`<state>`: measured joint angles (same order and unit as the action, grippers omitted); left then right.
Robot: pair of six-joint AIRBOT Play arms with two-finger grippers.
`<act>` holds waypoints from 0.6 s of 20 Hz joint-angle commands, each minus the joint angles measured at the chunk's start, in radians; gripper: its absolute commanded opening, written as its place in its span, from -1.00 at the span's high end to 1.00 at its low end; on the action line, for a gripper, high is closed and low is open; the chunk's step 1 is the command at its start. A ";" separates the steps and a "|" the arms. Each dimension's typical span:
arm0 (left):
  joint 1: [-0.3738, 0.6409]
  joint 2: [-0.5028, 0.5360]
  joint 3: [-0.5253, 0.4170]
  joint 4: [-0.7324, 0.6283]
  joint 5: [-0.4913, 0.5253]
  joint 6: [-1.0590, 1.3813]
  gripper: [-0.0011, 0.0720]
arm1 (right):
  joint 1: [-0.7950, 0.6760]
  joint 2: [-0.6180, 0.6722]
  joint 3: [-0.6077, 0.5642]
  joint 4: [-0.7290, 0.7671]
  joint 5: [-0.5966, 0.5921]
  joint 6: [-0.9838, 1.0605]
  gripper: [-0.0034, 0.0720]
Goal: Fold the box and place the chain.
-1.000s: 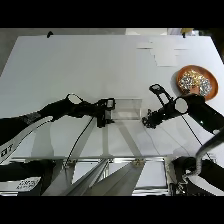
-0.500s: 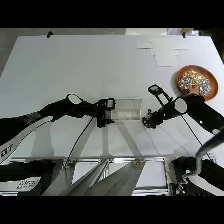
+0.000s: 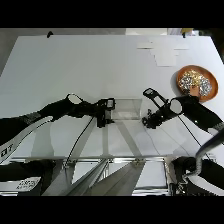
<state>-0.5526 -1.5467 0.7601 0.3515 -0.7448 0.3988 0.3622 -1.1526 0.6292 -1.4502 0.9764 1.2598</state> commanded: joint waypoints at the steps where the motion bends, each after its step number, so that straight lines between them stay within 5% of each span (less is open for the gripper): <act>1: 0.000 0.000 0.000 0.000 0.000 0.000 0.23 | 0.006 -0.005 -0.001 -0.018 0.016 0.002 0.87; 5: 0.000 0.000 0.000 0.000 0.000 0.000 0.23 | 0.006 0.058 0.001 -0.020 0.041 0.026 0.87; 12: 0.000 0.000 0.000 0.000 0.000 0.000 0.23 | 0.006 0.352 0.082 -0.019 0.140 0.045 0.87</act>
<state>-0.5526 -1.5467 0.7601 0.3515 -0.7448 0.3988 0.3672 -0.9047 0.6693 -1.4704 1.0691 1.2968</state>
